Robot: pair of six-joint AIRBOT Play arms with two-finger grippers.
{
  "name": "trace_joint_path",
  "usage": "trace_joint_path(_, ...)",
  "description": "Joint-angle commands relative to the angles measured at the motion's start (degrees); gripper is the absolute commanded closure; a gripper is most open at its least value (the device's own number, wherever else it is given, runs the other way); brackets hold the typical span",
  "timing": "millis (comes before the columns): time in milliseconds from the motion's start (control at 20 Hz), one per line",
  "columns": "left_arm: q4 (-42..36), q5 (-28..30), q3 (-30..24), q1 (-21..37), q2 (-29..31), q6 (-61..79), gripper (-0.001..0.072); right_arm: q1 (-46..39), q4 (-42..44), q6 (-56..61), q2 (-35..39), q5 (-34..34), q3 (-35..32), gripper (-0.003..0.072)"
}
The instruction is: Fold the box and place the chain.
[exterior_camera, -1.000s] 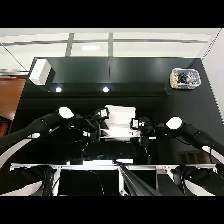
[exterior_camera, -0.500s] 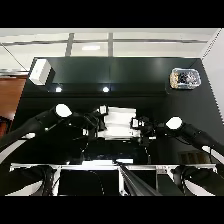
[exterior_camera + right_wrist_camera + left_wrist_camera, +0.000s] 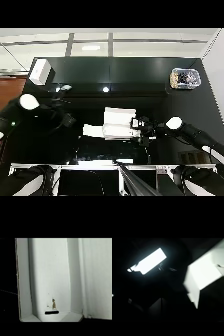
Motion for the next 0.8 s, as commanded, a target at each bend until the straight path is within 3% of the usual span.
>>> trace_joint_path(0, -9.6, -2.6, -5.4, 11.9, -0.4, -15.3, 0.068, 0.0, 0.0, 0.0, 0.0, 0.0, 0.0, 0.0519)
trace_joint_path(100, -19.1, -5.7, -8.9, 15.0, -3.1, -8.6, 0.068, 0.0, 0.0, 0.0, 0.0, 0.0, 0.0, 0.0519)
trace_joint_path(250, -25.6, -5.0, -11.7, 14.2, -8.6, -6.5, 0.0681, 0.0, 0.0, 0.0, 0.0, 0.0, 0.0, 0.0519)
trace_joint_path(600, -34.6, 2.3, -11.2, 0.2, -16.7, -2.5, 0.0681, 0.0, 0.0, 0.0, 0.0, 0.0, 0.0, 0.0519)
trace_joint_path(750, -36.6, -3.0, -9.7, -2.7, -16.9, 11.0, 0.0682, 0.0, 0.0, 0.0, 0.0, 0.0, 0.0, 0.0519)
